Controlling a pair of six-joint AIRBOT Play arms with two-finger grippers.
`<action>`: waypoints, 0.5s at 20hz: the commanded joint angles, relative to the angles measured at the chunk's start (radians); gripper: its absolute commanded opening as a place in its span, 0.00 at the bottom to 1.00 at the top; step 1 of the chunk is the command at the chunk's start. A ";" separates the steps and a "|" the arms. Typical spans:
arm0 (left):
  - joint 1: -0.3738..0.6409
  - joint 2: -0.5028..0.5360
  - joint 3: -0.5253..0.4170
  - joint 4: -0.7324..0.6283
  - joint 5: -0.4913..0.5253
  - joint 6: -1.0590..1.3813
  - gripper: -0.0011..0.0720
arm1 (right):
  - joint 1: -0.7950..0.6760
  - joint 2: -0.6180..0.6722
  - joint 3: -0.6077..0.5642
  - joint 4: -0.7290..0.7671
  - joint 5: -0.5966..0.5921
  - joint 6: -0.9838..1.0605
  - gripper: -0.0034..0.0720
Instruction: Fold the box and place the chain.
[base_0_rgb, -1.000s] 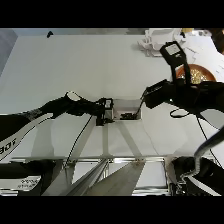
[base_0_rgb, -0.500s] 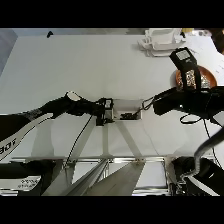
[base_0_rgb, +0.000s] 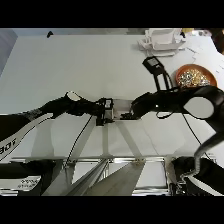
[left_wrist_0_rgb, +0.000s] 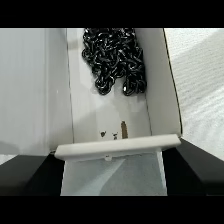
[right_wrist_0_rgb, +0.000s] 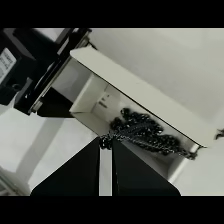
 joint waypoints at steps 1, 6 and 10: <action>0.000 0.000 0.001 0.000 0.000 0.000 0.03 | 0.001 -0.076 -0.060 0.066 -0.054 -0.047 0.08; 0.000 0.000 0.001 0.000 0.000 0.000 0.03 | 0.001 -0.109 -0.068 0.066 -0.022 -0.107 0.32; 0.000 0.000 0.001 0.000 0.000 0.000 0.03 | -0.009 -0.043 0.004 0.052 0.046 -0.174 0.32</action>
